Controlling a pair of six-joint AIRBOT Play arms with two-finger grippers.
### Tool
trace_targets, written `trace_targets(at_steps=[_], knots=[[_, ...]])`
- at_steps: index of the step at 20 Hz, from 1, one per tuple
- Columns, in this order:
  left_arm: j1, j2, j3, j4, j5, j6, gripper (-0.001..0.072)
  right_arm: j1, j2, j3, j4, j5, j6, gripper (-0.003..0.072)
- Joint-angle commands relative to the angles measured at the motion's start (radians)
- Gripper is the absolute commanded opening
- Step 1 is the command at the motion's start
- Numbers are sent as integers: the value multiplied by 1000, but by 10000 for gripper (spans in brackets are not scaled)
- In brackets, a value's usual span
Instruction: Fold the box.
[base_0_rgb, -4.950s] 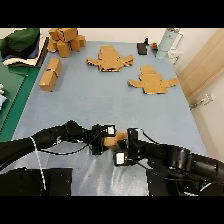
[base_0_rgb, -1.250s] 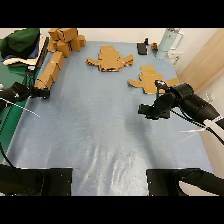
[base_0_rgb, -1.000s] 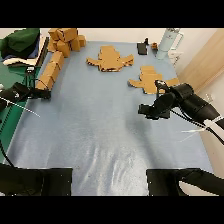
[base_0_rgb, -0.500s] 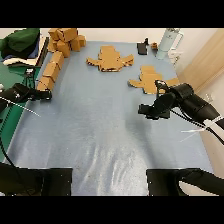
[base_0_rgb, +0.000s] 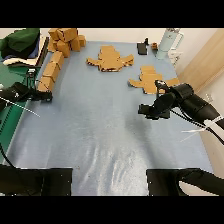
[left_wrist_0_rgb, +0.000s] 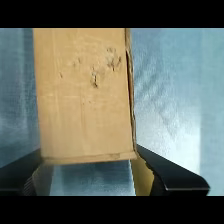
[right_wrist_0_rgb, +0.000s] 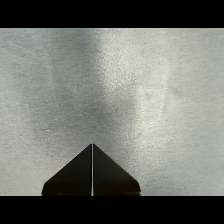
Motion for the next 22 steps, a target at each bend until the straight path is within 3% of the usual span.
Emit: trace_targets(at_steps=[1,9,10,11,12,15,18,22], knots=[[2,64,2,142,-74,6,705,0,0,1,0,0,0,7],[-11,359,29,153,-456,-166,701,0,0,1,0,0,0,7],[-32,392,29,117,-490,-165,497,0,0,1,0,0,0,7],[-66,421,29,82,-526,-141,54,0,0,1,0,0,0,7],[-114,442,29,53,-560,-77,14,0,0,1,0,0,0,7],[-352,452,47,13,-613,-60,14,0,0,1,0,0,0,7],[-590,421,47,14,-489,-134,14,0,0,1,0,0,0,7],[-725,319,54,14,-452,-239,14,0,0,1,0,0,0,7]])
